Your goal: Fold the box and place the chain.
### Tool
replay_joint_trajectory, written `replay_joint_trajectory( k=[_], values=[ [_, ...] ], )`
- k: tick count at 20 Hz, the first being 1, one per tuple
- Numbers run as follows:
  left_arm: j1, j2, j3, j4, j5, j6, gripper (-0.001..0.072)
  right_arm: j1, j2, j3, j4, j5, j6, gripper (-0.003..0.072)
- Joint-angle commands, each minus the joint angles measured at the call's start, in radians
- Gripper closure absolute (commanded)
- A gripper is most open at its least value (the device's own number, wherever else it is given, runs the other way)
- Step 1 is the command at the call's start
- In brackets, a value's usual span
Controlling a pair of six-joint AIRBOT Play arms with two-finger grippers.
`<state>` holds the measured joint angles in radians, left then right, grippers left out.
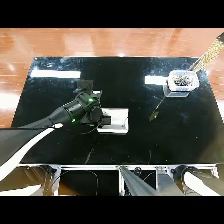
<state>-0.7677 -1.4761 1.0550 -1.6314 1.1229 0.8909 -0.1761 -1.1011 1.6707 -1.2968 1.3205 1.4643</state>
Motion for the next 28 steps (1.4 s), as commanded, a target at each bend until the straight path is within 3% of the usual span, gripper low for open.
replay_joint_trajectory(
  k=[1,7,14,20,28],
  values=[
    [-0.001,0.001,0.001,0.000,-0.004,0.000,0.0691,0.050,0.151,-0.052,0.026,0.081,-0.045,0.0657],
    [-0.001,0.001,0.001,0.000,-0.006,0.000,0.0691,0.259,0.326,-0.180,0.082,0.111,-0.047,0.0657],
    [-0.001,0.001,0.001,0.000,-0.008,0.000,0.0691,0.491,0.340,-0.312,0.204,0.123,-0.047,0.0657],
    [-0.001,0.001,0.001,0.000,-0.008,0.000,0.0691,0.661,0.322,-0.537,0.236,-0.078,-0.025,0.0657],
    [-0.001,0.001,0.001,0.000,-0.008,0.000,0.0691,0.735,0.122,-0.561,0.226,-0.235,-0.059,0.0657]
  ],
)
